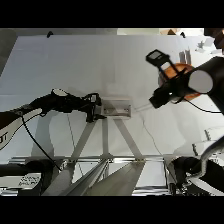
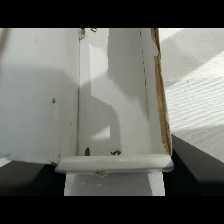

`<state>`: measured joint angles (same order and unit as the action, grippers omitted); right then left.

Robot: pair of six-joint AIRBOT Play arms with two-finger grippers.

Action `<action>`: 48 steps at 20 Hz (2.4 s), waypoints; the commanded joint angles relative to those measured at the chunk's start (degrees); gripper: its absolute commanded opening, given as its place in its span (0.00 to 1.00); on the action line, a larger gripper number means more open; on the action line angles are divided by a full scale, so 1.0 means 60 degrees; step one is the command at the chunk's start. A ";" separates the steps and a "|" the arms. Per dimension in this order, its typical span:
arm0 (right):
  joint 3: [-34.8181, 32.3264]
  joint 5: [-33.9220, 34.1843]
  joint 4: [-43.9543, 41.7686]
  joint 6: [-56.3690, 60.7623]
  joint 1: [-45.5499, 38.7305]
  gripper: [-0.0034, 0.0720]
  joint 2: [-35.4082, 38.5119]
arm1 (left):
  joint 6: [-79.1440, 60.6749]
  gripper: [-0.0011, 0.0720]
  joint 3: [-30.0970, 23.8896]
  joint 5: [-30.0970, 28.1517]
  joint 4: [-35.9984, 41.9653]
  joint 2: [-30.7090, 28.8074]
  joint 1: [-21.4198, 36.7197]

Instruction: Fold the box and place the chain.

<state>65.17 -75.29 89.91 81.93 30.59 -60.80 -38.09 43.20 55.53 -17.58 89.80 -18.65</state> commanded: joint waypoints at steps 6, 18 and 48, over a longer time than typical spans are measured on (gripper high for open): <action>-0.0004 0.2167 -0.3268 -0.1916 0.0543 0.06 -0.0433 | -0.0004 0.55 0.0000 -0.0004 -0.0004 0.0004 0.0000; -0.0022 0.3166 -0.6692 -0.4360 0.0543 0.05 -0.1370 | -0.0004 0.55 0.0000 -0.0004 -0.0004 0.0004 0.0000; -0.2459 0.4098 0.1202 0.9511 -0.3413 0.97 -0.2233 | -0.0004 0.55 0.0000 0.0000 -0.0004 0.0004 0.0000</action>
<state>51.07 -53.87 91.42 126.17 8.40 -69.65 -38.09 43.20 55.53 -17.58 89.80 -18.65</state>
